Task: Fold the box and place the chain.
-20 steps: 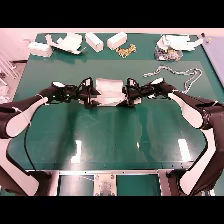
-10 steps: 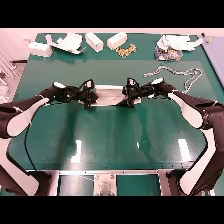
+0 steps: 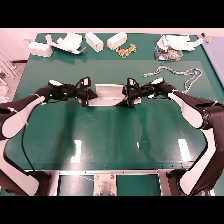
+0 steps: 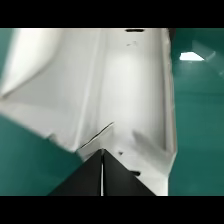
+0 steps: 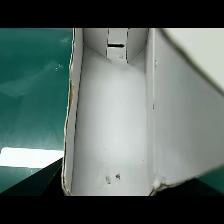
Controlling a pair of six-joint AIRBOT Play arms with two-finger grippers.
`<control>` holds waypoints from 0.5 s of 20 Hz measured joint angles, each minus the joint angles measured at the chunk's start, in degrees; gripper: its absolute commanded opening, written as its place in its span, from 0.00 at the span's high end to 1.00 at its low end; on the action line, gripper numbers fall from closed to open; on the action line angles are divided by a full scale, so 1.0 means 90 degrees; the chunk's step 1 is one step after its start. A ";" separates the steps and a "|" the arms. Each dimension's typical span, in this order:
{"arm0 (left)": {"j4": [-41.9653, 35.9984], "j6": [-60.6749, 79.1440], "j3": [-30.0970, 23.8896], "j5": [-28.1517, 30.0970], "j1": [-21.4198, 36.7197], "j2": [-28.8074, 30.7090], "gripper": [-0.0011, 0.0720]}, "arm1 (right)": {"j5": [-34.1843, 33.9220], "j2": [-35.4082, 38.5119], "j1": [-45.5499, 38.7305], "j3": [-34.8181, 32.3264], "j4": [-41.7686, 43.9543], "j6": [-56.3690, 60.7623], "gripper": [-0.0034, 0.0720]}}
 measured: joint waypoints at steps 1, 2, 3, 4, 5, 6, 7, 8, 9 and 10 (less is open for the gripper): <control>0.0005 0.0002 -0.0002 -0.0007 0.0078 0.0061 0.96 | 0.0000 0.0000 0.0002 0.0000 -0.0007 -0.0002 0.30; -0.0005 0.0002 0.0000 -0.0032 0.0165 0.0143 0.96 | 0.0010 0.0000 0.0002 0.0000 -0.0015 -0.0005 0.30; -0.0005 0.0002 0.0000 -0.0046 0.0248 0.0219 0.96 | 0.0012 0.0000 0.0002 0.0000 -0.0012 -0.0005 0.30; 0.0005 -0.0007 0.0000 -0.0073 0.0338 0.0289 0.96 | 0.0012 0.0000 0.0002 0.0000 -0.0012 -0.0005 0.30; 0.0007 -0.0087 0.0000 -0.0100 0.0425 0.0364 0.96 | 0.0010 0.0000 0.0002 0.0000 -0.0012 -0.0005 0.30; 0.0000 -0.0206 0.0000 -0.0148 0.0503 0.0430 0.96 | 0.0010 0.0000 0.0002 0.0000 -0.0012 -0.0007 0.30; 0.0005 -0.0359 0.0000 -0.0192 0.0580 0.0478 0.96 | 0.0010 0.0000 0.0002 0.0000 -0.0012 -0.0007 0.30; 0.0019 -0.0583 -0.0002 -0.0223 0.0668 0.0537 0.96 | 0.0007 0.0000 0.0002 0.0000 -0.0012 -0.0007 0.30; 0.0017 -0.0860 0.0000 -0.0236 0.0750 0.0585 0.96 | 0.0007 0.0000 0.0002 0.0000 -0.0012 -0.0007 0.30; 0.0039 -0.1214 0.0000 -0.0245 0.0838 0.0627 0.96 | 0.0007 0.0000 0.0002 0.0000 -0.0010 -0.0007 0.30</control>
